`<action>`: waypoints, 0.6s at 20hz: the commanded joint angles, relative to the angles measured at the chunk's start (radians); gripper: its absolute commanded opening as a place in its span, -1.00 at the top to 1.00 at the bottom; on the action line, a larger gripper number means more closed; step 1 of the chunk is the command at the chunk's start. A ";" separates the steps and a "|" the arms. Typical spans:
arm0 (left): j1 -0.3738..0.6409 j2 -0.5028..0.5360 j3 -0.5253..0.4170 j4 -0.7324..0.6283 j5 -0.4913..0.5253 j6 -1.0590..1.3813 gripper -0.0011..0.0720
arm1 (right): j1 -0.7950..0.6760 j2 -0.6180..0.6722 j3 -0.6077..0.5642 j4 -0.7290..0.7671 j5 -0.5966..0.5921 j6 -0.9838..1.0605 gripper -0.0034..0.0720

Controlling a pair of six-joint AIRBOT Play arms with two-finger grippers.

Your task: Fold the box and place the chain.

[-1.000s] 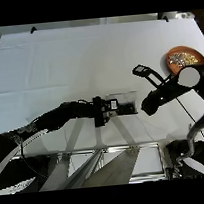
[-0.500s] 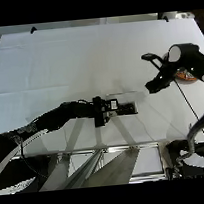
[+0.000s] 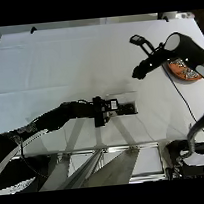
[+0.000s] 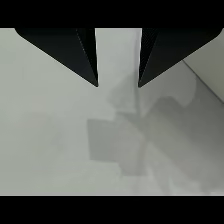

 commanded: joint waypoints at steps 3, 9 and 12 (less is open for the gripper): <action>0.000 0.001 0.000 0.000 0.000 0.000 0.43 | 0.140 0.008 -0.016 0.042 0.030 -0.173 0.22; 0.000 0.001 0.000 0.000 0.000 0.000 0.43 | 0.230 0.233 -0.207 0.012 0.017 -0.181 0.13; 0.000 0.001 0.000 0.000 0.000 0.000 0.43 | 0.267 0.284 -0.305 -0.035 0.008 -0.164 0.13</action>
